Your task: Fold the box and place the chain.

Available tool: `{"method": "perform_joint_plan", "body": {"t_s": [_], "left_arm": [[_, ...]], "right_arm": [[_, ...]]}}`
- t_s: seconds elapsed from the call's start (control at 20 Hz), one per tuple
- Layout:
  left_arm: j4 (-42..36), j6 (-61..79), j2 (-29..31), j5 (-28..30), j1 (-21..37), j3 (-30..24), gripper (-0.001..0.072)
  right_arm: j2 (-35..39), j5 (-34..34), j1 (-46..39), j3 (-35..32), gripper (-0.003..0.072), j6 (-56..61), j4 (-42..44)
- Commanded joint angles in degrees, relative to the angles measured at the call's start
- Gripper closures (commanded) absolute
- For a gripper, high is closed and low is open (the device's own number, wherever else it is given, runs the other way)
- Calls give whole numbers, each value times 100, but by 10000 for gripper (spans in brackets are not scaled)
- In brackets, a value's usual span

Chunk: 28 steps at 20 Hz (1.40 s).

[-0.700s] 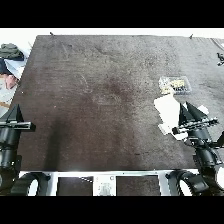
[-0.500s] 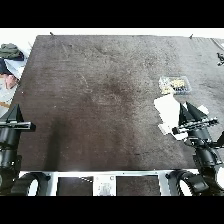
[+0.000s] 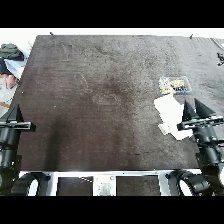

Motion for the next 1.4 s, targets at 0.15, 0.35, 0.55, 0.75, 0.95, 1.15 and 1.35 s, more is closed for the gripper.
{"method": "perform_joint_plan", "body": {"t_s": [0.15,0.35,0.55,0.75,0.95,1.15,1.35], "left_arm": [[2,2,7,2,2,-2,696],[2,2,7,2,2,-2,696],[2,2,7,2,2,-2,696],[0,2,7,2,2,-2,696],[0,2,7,2,2,-2,696],[0,2,7,0,2,-2,696],[0,2,7,2,2,-2,696]], "right_arm": [[-2024,-732,-13,1357,339,-42,109],[-3803,-103,-662,2352,337,-37,131],[-5108,2201,-2240,3058,338,385,-11],[-6203,4948,-4072,4120,338,2892,-2855],[-7200,6487,-5136,5351,228,4205,-5154],[-7934,6977,-5488,6273,230,4092,-5810],[-9138,8109,-5484,7604,230,4017,-6535]]}}
